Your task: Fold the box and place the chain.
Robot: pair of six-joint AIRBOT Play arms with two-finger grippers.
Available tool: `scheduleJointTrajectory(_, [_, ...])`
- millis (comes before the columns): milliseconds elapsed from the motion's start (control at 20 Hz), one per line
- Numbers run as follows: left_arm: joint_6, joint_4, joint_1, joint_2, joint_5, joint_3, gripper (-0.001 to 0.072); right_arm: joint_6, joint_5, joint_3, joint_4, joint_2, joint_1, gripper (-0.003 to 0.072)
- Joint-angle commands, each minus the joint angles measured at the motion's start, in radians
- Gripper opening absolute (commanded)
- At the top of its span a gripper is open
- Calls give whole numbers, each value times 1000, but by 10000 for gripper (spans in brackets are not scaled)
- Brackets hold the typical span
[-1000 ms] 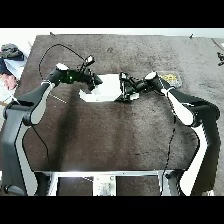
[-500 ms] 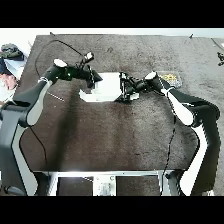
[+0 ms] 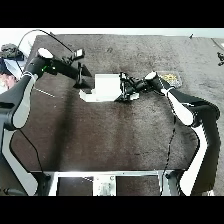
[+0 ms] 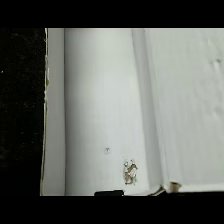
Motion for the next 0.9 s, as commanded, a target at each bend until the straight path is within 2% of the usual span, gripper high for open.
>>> scheduleJointTrajectory(0, [-8, 150, -8, 6, 24, -41, 686, 1, 0, 0, 0, 0, 0, 441])
scheduleJointTrajectory(300, [21, 154, -77, 6, 249, -179, 685, 1, 0, 0, 0, 0, 0, 441])
scheduleJointTrajectory(600, [3, 151, -104, 6, 275, -202, 683, 1, 0, 0, 0, 0, 0, 441])
scheduleJointTrajectory(700, [0, 152, -104, 6, 276, -204, 590, 1, 0, 0, 0, 0, 0, 441])
scheduleJointTrajectory(850, [-1, 146, -104, 6, 277, -208, 591, 1, 0, 0, 0, 0, 0, 441])
